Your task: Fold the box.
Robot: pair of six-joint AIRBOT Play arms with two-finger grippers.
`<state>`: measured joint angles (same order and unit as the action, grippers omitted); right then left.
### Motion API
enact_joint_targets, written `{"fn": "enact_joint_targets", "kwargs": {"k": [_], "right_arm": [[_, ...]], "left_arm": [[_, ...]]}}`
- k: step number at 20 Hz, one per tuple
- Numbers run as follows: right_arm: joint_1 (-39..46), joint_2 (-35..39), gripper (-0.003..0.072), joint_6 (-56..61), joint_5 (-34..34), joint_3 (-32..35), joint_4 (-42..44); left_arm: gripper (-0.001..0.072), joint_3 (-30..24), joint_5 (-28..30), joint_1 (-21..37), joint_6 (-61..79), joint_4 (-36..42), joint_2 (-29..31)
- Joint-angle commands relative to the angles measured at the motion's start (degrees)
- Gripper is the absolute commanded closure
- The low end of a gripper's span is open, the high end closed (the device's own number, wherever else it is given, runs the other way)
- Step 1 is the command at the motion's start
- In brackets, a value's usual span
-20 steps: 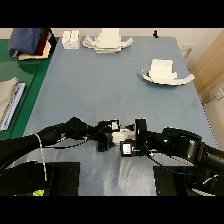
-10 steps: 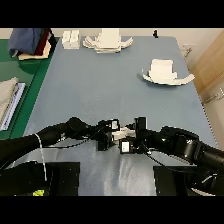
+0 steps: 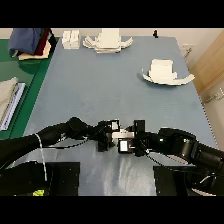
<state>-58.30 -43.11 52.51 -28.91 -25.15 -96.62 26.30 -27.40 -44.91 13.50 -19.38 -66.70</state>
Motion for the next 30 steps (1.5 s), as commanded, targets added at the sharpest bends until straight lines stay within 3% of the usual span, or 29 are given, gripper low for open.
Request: {"fn": "enact_joint_targets", "kwargs": {"k": [1, 16, 18, 21, 26, 28, 30], "right_arm": [[-0.07, -0.04, 0.0277, -0.07, -2.43, 0.00, 2.95], [0.22, 7.93, 0.0288, 0.04, -3.30, 0.00, 4.35], [0.59, 7.74, 0.0534, 0.07, -4.72, 0.00, 4.02], [0.59, 7.76, 0.0604, 0.04, -5.70, 0.15, 4.02], [0.55, 7.78, 0.0605, 1.60, -3.69, 3.10, 3.82], [0.55, 7.78, 0.0664, 1.75, -1.84, 4.44, 3.23], [0.55, 7.85, 0.0677, 2.23, -0.94, 4.50, 0.76]], "left_arm": [[0.0187, 0.02, 0.28, -0.02, -0.04, 0.07, 0.00], [0.0187, 0.00, 0.28, -0.02, -0.04, 0.07, 0.00], [0.0187, 0.00, 0.28, -0.02, -0.04, 0.07, -0.02], [0.0187, 0.00, 0.28, -0.02, -0.04, 0.07, -0.02], [0.0187, 0.00, 0.28, -0.02, -0.04, 0.07, 0.00], [0.0187, 0.00, 0.28, -0.02, -0.04, 0.07, 0.00], [0.0187, 0.00, 0.28, -0.02, -0.04, 0.07, -0.02]]}}
